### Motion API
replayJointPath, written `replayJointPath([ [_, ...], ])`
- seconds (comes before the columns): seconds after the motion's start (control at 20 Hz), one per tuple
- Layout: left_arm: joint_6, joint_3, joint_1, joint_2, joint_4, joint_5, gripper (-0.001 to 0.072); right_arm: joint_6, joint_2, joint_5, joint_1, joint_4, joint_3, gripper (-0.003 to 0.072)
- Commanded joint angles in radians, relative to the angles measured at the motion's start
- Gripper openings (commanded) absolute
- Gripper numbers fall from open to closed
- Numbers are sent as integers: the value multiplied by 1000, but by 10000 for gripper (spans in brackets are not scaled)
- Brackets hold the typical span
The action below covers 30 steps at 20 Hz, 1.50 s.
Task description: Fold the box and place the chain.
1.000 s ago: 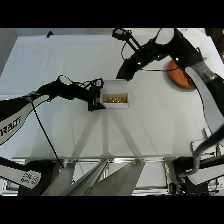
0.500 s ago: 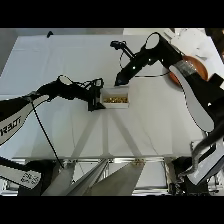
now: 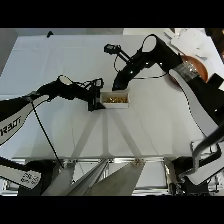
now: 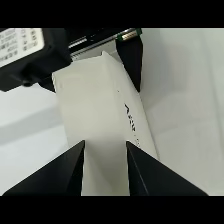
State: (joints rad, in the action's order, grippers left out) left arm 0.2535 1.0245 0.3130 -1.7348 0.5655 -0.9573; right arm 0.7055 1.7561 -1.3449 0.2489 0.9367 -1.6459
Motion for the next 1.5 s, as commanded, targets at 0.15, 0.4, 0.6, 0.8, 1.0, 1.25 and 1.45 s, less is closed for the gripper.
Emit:
replayJointPath([
  [0.15, 0, 0, 0, 0, 0, 0, 113, -61, -119, 269, 45, 123, 227, 342],
  [0.4, 0, 0, 0, 0, 0, 0, 113, -86, -124, 388, 76, 140, 297, 340],
  [0.6, 0, 0, 0, 0, 0, 0, 113, -86, -127, 381, 86, 140, 297, 337],
  [0.8, 0, 0, 0, 0, 0, 0, 113, -86, -127, 282, 95, 138, 297, 335],
  [1.0, 0, 0, 0, 0, 0, 0, 113, -86, -127, 241, 105, 139, 297, 349],
  [1.25, 0, 0, 0, 0, 0, 0, 113, -82, -127, 247, 107, 139, 298, 337],
  [1.45, 0, 0, 0, 0, 0, 0, 113, -82, -127, 209, 107, 130, 308, 338],
])
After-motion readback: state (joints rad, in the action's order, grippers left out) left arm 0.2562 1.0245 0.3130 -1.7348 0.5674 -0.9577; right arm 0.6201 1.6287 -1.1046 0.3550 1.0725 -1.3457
